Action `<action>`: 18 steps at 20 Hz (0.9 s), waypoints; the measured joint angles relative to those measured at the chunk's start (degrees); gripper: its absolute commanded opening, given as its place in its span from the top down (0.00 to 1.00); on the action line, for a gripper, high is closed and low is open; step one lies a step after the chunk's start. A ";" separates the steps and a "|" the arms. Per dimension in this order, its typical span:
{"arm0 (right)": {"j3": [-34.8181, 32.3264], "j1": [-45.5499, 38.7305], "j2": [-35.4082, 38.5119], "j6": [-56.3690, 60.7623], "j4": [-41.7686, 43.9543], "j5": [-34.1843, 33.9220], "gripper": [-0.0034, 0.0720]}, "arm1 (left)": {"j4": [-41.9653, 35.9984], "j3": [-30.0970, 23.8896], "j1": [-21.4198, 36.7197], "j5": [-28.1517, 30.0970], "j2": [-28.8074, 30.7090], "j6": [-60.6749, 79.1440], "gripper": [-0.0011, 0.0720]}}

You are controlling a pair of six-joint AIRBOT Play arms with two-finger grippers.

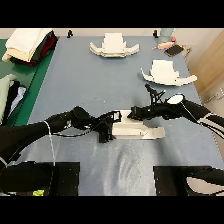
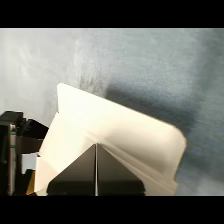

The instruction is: Fold the box.

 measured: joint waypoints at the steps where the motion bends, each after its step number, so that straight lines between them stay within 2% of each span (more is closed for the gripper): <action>1: 0.00 0.11 -0.35 -0.37 -0.37 0.00 0.94 | -0.02 0.00 0.00 0.00 0.00 -0.02 0.33; 14: 0.11 0.46 -1.18 -1.75 -1.81 0.09 0.95 | -0.02 0.00 0.00 0.04 0.00 0.02 0.33; 18: 1.64 0.48 1.64 -2.19 -2.12 1.86 0.95 | 0.00 0.00 0.00 0.04 0.00 0.04 0.33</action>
